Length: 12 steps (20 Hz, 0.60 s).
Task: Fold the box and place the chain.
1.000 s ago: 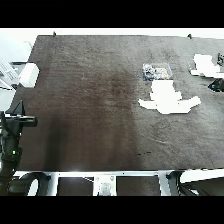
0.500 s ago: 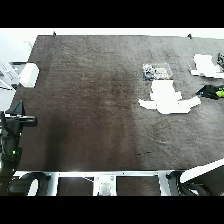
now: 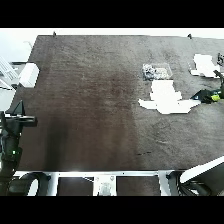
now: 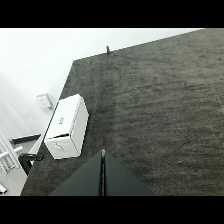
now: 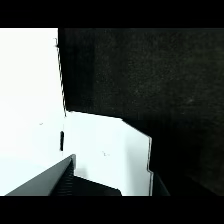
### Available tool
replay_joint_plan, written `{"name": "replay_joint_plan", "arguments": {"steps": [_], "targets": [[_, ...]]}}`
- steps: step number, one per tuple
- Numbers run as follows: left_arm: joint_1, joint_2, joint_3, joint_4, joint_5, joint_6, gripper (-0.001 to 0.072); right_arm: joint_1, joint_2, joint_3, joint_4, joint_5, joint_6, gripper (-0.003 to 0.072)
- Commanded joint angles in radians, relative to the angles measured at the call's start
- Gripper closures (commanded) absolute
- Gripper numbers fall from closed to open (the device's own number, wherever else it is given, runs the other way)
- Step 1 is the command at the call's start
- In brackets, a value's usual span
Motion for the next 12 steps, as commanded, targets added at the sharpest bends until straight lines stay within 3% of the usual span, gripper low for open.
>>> {"name": "replay_joint_plan", "arguments": {"steps": [1,8,9,12], "targets": [[0.0,0.0,-0.001,0.0,0.0,0.0,0.0688,0.0,-0.027,0.0,0.037,0.046,-0.027,0.0205],[0.0,0.0,-0.001,0.0,0.0,0.0,0.0688,0.0,-0.079,-0.002,0.073,0.082,-0.04,0.0269],[0.0,0.0,-0.001,0.0,0.0,0.0,0.0687,0.0,-0.089,-0.002,0.082,0.082,-0.051,0.0305],[0.0,0.0,-0.001,0.0,0.0,0.0,0.0688,0.0,-0.095,-0.002,0.146,0.092,-0.101,0.0515]]}}
